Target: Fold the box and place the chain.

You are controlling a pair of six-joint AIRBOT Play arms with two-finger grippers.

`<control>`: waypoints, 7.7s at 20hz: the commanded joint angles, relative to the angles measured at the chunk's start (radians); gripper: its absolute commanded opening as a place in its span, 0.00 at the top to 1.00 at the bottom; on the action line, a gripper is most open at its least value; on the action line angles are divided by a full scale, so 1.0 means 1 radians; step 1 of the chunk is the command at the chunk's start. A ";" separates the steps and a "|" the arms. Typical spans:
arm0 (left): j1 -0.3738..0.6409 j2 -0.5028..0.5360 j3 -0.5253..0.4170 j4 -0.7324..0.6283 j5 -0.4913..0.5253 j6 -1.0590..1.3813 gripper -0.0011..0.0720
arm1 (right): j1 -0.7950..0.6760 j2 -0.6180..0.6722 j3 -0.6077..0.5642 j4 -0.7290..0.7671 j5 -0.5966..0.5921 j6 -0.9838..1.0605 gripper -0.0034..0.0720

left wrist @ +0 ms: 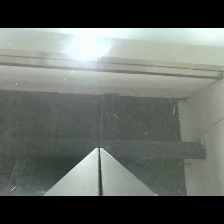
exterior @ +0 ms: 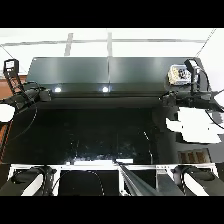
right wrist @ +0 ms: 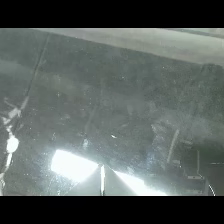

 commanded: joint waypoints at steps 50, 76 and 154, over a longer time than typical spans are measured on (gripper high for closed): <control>-0.069 -0.176 0.000 -0.134 -0.291 0.165 0.02 | -1.079 -0.682 0.450 -0.317 0.343 -0.221 0.06; -0.121 -0.475 0.164 -0.847 -0.330 0.597 0.02 | 0.044 -0.003 -0.404 0.641 -0.217 -0.338 0.93; -0.400 -0.666 0.179 -0.769 -0.216 1.808 0.95 | 0.435 -0.150 -0.155 0.099 -0.314 -0.980 0.09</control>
